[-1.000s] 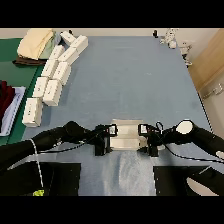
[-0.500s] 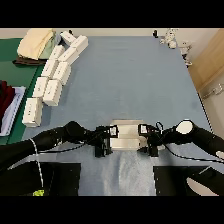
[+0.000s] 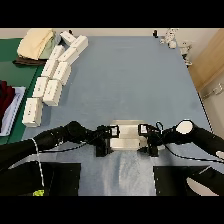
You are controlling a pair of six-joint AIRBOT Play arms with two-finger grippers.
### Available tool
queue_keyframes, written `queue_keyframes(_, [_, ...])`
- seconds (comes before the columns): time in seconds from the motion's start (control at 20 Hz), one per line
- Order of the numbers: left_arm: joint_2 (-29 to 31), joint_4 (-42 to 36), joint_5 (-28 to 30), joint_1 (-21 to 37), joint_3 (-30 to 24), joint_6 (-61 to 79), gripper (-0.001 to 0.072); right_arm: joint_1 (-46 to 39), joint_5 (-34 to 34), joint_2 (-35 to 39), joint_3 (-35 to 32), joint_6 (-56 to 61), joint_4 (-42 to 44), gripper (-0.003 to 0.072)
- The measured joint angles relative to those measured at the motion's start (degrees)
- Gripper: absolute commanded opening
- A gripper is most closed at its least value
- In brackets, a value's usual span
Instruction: Fold the box.
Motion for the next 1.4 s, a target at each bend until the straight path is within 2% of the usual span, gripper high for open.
queue_keyframes(0.4, [0.0,0.3,0.0,0.0,0.0,-0.1,0.0466,0.0,0.0,0.0,0.0,0.0,0.0,0.0526])
queue_keyframes(0.5, [0.0,0.4,0.0,0.0,0.0,-0.1,0.0492,0.0,0.0,0.0,0.0,0.0,0.0,0.0526])
queue_keyframes(1.4, [0.0,0.5,0.0,0.0,0.0,-0.2,0.0491,0.0,0.0,0.0,0.0,0.0,0.0,0.0525])
